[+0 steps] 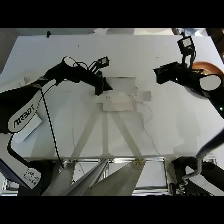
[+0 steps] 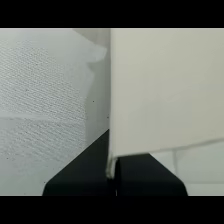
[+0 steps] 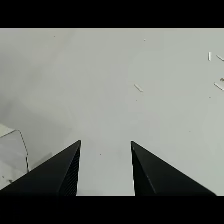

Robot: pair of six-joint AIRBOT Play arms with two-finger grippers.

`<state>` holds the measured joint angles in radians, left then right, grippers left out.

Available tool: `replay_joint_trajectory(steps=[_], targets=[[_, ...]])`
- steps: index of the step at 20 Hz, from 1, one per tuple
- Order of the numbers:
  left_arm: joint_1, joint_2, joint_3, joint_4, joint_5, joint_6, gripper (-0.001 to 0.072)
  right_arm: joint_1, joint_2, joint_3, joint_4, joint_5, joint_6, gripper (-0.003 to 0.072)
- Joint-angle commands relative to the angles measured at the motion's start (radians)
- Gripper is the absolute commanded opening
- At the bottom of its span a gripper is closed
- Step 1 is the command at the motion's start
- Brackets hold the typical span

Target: Fold the box and place the chain.

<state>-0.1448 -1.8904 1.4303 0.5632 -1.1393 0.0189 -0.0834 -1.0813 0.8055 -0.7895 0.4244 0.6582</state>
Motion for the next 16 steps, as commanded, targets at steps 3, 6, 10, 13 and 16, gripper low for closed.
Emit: replay_joint_trajectory(steps=[3, 6, 10, 13, 16], targets=[[-0.003, -0.026, -0.001, -0.003, 0.006, 0.130, 0.0002, 0.000, 0.001, 0.001, 0.000, -0.001, 0.000, 0.0337], [-0.016, -0.032, -0.001, -0.013, 0.007, 0.164, 0.0007, 0.000, 0.001, 0.001, 0.000, 0.000, 0.000, 0.0337], [-0.030, -0.053, -0.001, -0.017, 0.006, 0.165, 0.0008, 0.000, 0.001, 0.001, 0.000, 0.000, 0.000, 0.0337], [-0.031, -0.069, -0.001, -0.018, 0.006, 0.164, 0.0007, 0.000, 0.001, 0.001, 0.000, 0.000, 0.000, 0.0337], [-0.029, -0.069, -0.001, -0.017, 0.006, 0.160, 0.0006, 0.000, 0.001, 0.001, 0.000, 0.000, 0.000, 0.0337]])
